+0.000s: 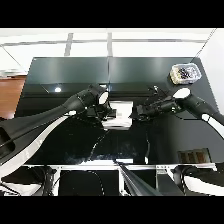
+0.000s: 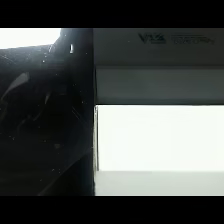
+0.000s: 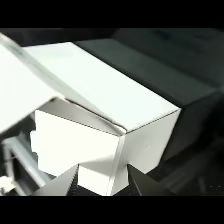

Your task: Fold the box and place the chain.

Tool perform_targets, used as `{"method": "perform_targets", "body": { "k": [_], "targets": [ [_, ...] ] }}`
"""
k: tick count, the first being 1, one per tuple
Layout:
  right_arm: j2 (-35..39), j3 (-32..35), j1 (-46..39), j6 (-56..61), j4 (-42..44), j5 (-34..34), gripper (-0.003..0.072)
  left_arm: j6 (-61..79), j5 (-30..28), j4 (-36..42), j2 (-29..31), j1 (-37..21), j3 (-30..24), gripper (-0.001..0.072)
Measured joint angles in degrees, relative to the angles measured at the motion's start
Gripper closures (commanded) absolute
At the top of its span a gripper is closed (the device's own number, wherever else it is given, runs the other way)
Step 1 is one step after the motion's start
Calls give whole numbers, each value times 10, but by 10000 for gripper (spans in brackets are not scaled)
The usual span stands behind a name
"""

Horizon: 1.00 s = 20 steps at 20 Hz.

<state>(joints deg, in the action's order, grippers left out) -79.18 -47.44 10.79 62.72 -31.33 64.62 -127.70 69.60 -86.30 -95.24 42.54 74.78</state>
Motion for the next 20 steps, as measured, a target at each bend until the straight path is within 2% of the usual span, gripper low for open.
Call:
{"method": "perform_targets", "body": {
  "k": [6,10,14,20],
  "targets": [
    [0,-54,82,168,-150,-26,347,0,0,0,0,0,0,681],
    [-3,-86,150,300,-280,-53,348,0,-1,0,0,0,0,681],
    [-30,-135,211,432,-410,-48,347,0,-1,0,0,0,0,681],
    [-70,-171,247,568,-498,-21,348,0,-1,0,0,0,0,682]
  ]
}}
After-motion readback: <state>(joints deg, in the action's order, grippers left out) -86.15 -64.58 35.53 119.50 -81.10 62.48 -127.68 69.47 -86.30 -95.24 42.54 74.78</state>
